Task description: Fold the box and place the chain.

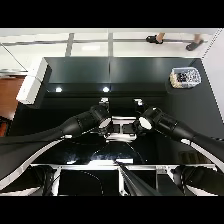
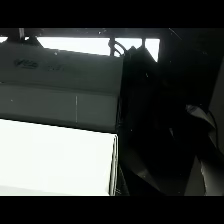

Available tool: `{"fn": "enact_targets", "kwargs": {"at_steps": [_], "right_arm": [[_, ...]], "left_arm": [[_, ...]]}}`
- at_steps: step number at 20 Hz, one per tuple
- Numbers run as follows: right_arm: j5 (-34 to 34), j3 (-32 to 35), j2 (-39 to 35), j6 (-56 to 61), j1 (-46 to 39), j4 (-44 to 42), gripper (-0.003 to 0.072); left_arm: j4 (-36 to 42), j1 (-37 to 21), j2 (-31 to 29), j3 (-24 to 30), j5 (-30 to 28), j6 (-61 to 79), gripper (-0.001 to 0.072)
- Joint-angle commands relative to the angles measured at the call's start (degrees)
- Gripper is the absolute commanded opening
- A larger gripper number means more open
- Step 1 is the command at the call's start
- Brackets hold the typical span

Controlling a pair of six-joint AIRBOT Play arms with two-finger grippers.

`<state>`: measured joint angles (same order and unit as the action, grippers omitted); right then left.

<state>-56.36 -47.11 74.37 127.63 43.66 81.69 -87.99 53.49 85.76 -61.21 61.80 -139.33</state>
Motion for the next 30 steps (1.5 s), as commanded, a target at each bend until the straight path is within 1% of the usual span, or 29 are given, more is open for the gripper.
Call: {"fn": "enact_targets", "kwargs": {"at_steps": [1, 6, 7, 8, 9, 17, 18, 19, 21, 22, 23, 24, 27, 29, 30], "right_arm": [[0.04, -0.02, 0.7, 0.11, 0.04, -0.09, 0.0229], [0.04, -0.02, 0.94, 0.11, 0.04, -0.17, 0.0226], [0.04, -0.04, 0.94, 0.09, 0.04, -0.22, 0.0138], [0.04, -0.02, 0.94, 0.13, 0.07, -0.22, 0.0129], [0.15, -0.02, 0.94, 0.13, 0.04, -0.57, 0.0051], [0.31, -0.02, 0.92, 0.72, 0.07, -0.66, 0.0055], [0.31, -0.02, 0.92, 0.72, 0.07, -0.63, 0.0129], [0.31, -0.02, 0.92, 0.72, 0.07, -0.63, 0.0174], [0.31, -0.04, 0.92, 0.72, 0.07, -0.63, 0.0171], [0.31, -0.02, 0.92, 0.72, 0.07, -0.63, 0.0143], [0.24, -0.04, 0.92, 0.7, 0.07, -0.61, 0.0062], [0.24, -0.04, 0.92, 0.7, 0.07, -0.61, 0.0049], [0.22, -0.04, 0.9, 0.7, 0.04, -0.61, 0.0058], [0.0, -0.07, 0.9, 0.72, 0.04, -0.63, 0.0333], [-0.2, -0.15, 0.9, 0.7, 0.04, -0.63, 0.0384]], "left_arm": [[-0.04, -0.04, 0.02, 0.02, 0.0, 0.02, 0.0031], [-0.02, -0.04, 0.02, 0.02, -0.02, 0.02, 0.003], [-0.02, -0.04, 0.02, 0.02, -0.02, 0.02, 0.0031], [-0.02, -0.04, 0.02, 0.02, 0.0, 0.02, 0.0031], [-0.02, -0.04, 0.02, 0.02, -0.02, 0.02, 0.0031], [-0.02, -0.04, 0.02, 0.02, -0.02, 0.02, 0.0031], [-0.02, -0.04, 0.02, 0.02, -0.02, 0.02, 0.0031], [-0.02, -0.04, 0.02, 0.02, 0.0, 0.02, 0.003], [-0.02, -0.04, 0.02, 0.02, 0.0, 0.02, 0.0031], [-0.02, -0.04, 0.02, 0.02, 0.0, 0.02, 0.0031], [-0.02, -0.04, 0.02, 0.02, 0.0, 0.02, 0.003], [-0.02, -0.04, 0.02, 0.02, -0.02, 0.02, 0.0031], [-0.02, -0.04, 0.02, 0.02, 0.0, 0.02, 0.0031], [-0.02, -0.04, 0.02, 0.02, 0.0, 0.02, 0.003], [-0.02, -0.04, 0.02, 0.02, 0.0, 0.02, 0.003]]}}
